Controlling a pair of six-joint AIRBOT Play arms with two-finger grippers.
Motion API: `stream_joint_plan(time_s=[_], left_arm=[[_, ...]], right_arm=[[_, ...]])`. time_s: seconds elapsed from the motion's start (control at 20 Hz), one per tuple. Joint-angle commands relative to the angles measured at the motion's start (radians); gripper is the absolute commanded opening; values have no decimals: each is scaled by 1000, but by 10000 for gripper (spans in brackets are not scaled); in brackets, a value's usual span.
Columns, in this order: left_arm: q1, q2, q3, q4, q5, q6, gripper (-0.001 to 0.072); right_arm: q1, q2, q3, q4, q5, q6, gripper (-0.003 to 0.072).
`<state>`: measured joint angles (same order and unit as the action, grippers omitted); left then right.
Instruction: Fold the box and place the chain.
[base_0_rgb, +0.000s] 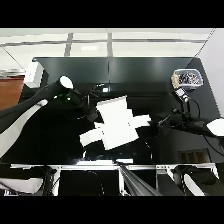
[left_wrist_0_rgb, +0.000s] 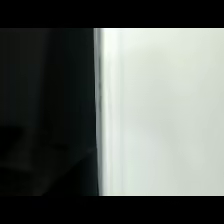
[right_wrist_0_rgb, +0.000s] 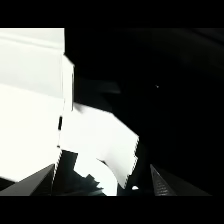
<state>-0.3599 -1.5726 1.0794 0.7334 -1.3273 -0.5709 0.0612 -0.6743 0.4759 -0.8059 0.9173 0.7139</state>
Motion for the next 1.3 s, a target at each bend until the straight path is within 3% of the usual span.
stream_joint_plan(time_s=[0.0,0.1,0.35,0.5,1.1,1.25], left_arm=[[-46,195,-158,6,319,319,22],[-78,230,-198,7,363,562,23],[-125,163,-198,18,424,591,23],[-131,120,-198,79,436,590,23],[-133,93,-197,77,429,590,24],[-133,93,-197,77,428,590,24]], right_arm=[[34,-2,40,-58,63,-240,686],[104,-5,14,-59,2,-384,686],[273,-50,-59,-84,-185,-529,686],[317,-85,-59,-130,-179,-543,686],[414,-225,-84,-85,-127,-570,686],[494,-226,-105,-28,-219,-569,686]])
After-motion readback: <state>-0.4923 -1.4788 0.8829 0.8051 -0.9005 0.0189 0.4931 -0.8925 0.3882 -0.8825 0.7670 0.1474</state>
